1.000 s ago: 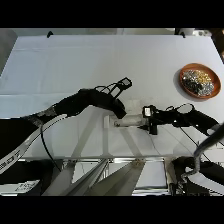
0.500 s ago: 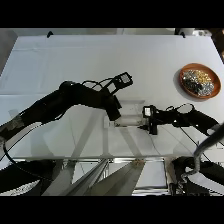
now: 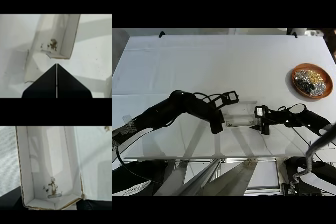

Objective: Fold the box and place the chain.

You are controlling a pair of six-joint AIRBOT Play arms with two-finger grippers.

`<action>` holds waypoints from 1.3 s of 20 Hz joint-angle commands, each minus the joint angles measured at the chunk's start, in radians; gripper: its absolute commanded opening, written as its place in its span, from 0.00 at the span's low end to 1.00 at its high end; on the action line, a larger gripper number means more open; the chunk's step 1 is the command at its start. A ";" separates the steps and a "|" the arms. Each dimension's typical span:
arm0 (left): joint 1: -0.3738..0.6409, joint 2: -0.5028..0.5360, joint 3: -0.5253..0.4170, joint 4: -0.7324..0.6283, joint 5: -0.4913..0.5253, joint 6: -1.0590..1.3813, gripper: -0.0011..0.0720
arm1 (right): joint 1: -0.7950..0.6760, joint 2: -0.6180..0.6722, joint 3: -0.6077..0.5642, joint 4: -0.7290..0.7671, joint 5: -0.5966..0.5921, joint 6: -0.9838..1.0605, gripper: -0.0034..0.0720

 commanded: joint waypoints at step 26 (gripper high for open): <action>0.010 -0.058 -0.121 -0.001 -0.320 0.565 0.49 | 0.000 0.001 0.001 0.000 0.000 0.000 0.59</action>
